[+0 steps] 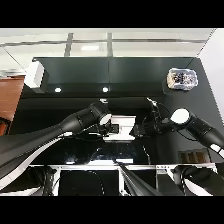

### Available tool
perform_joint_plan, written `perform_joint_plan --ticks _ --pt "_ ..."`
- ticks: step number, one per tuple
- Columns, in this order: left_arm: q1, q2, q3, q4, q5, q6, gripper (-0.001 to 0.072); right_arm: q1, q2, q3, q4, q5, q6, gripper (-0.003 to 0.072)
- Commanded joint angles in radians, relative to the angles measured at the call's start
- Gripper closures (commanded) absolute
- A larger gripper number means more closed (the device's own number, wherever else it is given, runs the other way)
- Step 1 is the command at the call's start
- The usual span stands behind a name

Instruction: Fold the box and place the chain.

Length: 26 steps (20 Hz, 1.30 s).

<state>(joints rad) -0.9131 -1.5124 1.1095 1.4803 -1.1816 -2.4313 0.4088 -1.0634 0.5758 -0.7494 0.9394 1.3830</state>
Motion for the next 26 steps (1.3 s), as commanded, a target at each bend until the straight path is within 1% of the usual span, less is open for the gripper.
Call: perform_joint_plan --ticks 1,2,3,6,7,10,13,16,22,23,24,26 --pt "0.0 0.0 0.001 0.0 0.004 0.0 0.0682 0.089 -0.001 0.048 -0.175 -0.059 0.209 0.0333" --pt "0.0 0.001 0.001 0.0 0.004 0.0 0.0682 0.119 -0.001 0.064 -0.259 -0.047 0.281 0.0422" --pt "0.0 0.0 0.001 0.0 0.004 0.0 0.0682 0.153 -0.001 0.073 -0.323 -0.047 0.339 0.0446" --pt "0.0 0.0 0.001 0.0 0.013 0.0 0.0681 0.254 -0.029 0.109 -0.532 -0.031 0.529 0.0445" --pt "0.0 0.001 0.001 0.0 0.022 0.0 0.0681 0.28 -0.05 0.127 -0.571 -0.02 0.569 0.0444" --pt "0.0 0.001 0.001 0.0 0.024 0.0 0.0682 0.323 -0.129 0.201 -0.619 0.026 0.626 0.0444" --pt "0.0 0.001 0.001 0.0 0.025 0.0 0.0682 0.326 -0.187 0.259 -0.671 0.079 0.698 0.0443" --pt "0.0 0.001 0.001 0.001 0.024 0.0 0.0681 0.326 -0.209 0.26 -0.7 0.091 0.78 0.0443" --pt "0.0 0.001 0.001 0.004 0.021 0.001 0.0682 0.365 -0.256 0.261 -0.707 0.087 0.852 0.0446" --pt "0.0 0.0 0.001 0.004 0.022 0.0 0.0682 0.372 -0.256 0.261 -0.71 0.084 0.859 0.0591" --pt "0.0 0.001 0.001 0.004 0.022 0.0 0.0681 0.374 -0.256 0.261 -0.71 0.077 0.858 0.0676" --pt "0.0 0.001 0.001 0.003 0.021 0.0 0.0682 0.374 -0.256 0.261 -0.708 0.073 0.873 0.0678"
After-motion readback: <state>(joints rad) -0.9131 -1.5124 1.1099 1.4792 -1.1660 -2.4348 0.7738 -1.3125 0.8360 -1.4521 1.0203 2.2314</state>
